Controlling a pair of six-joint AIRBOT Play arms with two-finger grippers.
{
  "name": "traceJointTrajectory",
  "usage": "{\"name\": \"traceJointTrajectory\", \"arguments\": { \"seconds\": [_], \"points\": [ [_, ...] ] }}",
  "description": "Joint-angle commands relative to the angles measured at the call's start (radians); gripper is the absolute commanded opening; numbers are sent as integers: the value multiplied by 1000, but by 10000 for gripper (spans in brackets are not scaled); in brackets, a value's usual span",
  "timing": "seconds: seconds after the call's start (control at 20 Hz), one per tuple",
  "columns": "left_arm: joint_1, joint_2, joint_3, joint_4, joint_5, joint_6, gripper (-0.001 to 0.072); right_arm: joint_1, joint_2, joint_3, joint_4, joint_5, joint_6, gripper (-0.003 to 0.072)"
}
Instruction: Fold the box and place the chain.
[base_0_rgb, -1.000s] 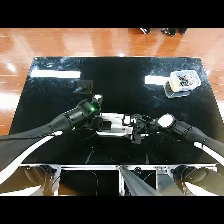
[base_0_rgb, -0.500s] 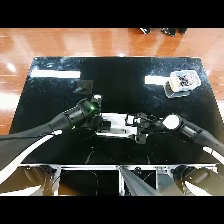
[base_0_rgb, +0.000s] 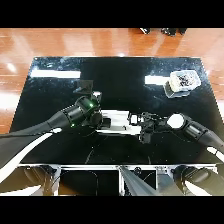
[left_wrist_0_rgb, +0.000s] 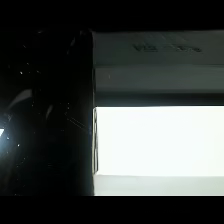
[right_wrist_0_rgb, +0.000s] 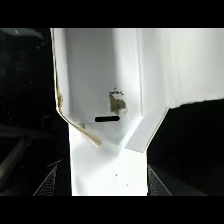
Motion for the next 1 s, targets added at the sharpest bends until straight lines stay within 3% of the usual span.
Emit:
{"name": "traceJointTrajectory", "arguments": {
  "seconds": [0.0,0.5,0.55,0.65,0.7,0.75,0.95],
  "points": [
    [5,0,1,7,0,23,22,-1,-35,0,82,-48,-103,685],
    [3,-35,1,3,7,22,22,-1,-63,0,235,-82,-218,684],
    [3,-35,1,3,7,22,22,0,-63,0,235,-79,-218,590],
    [4,-35,1,3,7,22,22,4,-63,0,234,-75,-218,542],
    [4,-35,1,3,7,22,22,8,-63,0,237,-70,-220,388],
    [4,-35,1,3,7,22,22,13,-63,0,240,-70,-220,314],
    [4,-35,1,2,6,22,23,43,-71,0,261,-80,-220,307]
  ]
}}
